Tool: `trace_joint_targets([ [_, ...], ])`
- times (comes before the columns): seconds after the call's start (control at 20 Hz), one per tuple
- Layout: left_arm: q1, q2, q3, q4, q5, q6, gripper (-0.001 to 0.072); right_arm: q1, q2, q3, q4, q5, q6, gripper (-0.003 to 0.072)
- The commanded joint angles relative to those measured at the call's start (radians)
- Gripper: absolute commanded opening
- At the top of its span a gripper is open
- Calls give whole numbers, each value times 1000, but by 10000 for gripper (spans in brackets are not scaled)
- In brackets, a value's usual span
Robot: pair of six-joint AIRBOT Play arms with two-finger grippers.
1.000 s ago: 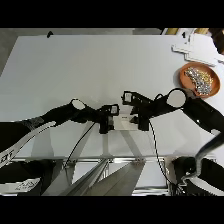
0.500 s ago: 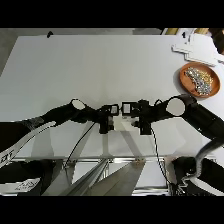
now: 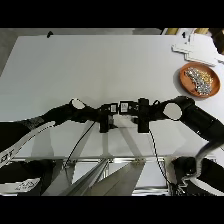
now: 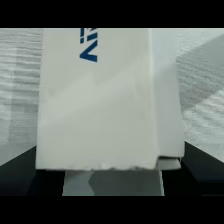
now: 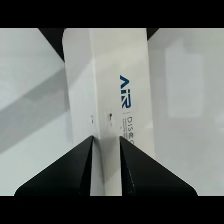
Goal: Fold the box and place the chain.
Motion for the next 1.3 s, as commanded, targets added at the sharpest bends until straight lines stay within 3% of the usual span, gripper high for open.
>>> trace_joint_targets([
  [0.0,-1,1,0,6,-9,4,206,2,3,0,-14,-20,17,154],
  [0.45,-1,1,0,6,-9,4,206,2,26,-1,-6,-23,17,154],
  [0.65,-1,1,0,6,-9,4,206,2,0,-38,16,-103,17,158],
  [0.8,-1,1,0,6,-9,4,206,2,-1,-45,48,-77,17,163],
  [0.95,-1,1,0,6,-9,4,206,2,0,-46,51,-12,16,223],
  [1.0,-1,1,0,6,-9,4,206,2,0,-45,55,8,16,306],
  [1.05,-1,1,0,6,-9,4,206,2,3,-45,68,16,16,342],
  [1.25,-1,1,0,6,-9,4,206,2,44,-45,143,18,12,346],
])
